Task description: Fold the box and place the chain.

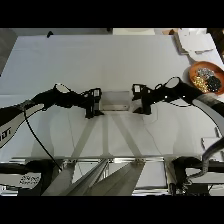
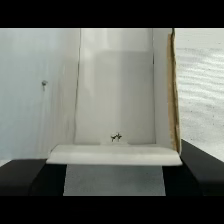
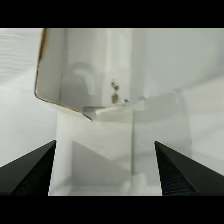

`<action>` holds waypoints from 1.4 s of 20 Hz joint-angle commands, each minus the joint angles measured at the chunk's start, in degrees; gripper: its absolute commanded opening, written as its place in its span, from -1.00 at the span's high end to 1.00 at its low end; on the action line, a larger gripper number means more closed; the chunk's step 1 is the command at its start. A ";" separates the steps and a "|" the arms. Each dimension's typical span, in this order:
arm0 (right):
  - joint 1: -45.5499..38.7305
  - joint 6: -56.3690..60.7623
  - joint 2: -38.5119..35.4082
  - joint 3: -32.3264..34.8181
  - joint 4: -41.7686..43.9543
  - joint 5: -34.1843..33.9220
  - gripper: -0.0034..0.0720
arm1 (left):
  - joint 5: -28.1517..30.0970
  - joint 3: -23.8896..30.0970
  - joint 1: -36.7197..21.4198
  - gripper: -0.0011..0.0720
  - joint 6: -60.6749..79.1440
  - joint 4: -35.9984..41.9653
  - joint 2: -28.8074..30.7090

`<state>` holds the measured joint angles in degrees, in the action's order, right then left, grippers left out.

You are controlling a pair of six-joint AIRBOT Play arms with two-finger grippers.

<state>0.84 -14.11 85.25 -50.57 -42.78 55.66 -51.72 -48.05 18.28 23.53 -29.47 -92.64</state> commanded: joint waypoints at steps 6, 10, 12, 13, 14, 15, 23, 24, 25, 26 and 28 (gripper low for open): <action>-2.82 5.29 -8.94 -0.04 6.54 12.37 0.88 | 0.09 0.02 0.02 0.39 0.00 0.02 -0.02; -1.36 5.35 -8.76 -0.04 19.85 9.86 0.90 | 0.09 0.02 0.02 0.39 0.00 0.02 -0.02; 1.09 6.47 -7.76 -0.04 22.14 4.87 0.90 | 0.09 0.02 0.02 0.39 0.00 0.02 -0.02; 2.56 9.38 -6.67 -0.04 22.14 1.66 0.90 | 0.09 0.02 0.02 0.39 0.00 0.02 -0.02; 3.96 11.41 -5.35 -0.02 22.14 -1.42 0.90 | 0.09 0.02 0.02 0.39 0.00 0.02 -0.02; 5.25 12.39 -4.09 -0.04 22.32 -5.18 0.90 | 0.09 0.02 0.02 0.39 0.00 0.02 -0.02; 5.46 14.49 2.23 -0.02 32.02 -18.47 0.90 | 0.09 0.02 0.02 0.39 0.00 0.02 -0.02; 5.46 14.49 3.34 -0.02 32.04 -18.03 0.90 | 0.09 0.02 0.02 0.39 0.00 0.02 -0.02; 5.46 14.49 4.59 -0.04 32.02 -17.51 0.90 | 0.09 0.02 0.02 0.39 0.00 0.02 -0.02; 5.46 14.49 5.60 -0.02 32.02 -17.18 0.89 | 0.09 0.02 0.02 0.39 0.00 0.02 -0.02; 5.46 14.49 6.47 -0.02 32.02 -16.65 0.89 | 0.09 0.02 0.02 0.39 0.00 0.02 -0.02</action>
<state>6.24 0.21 89.82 -50.57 -11.18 38.89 -51.66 -48.05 18.31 23.51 -29.43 -92.62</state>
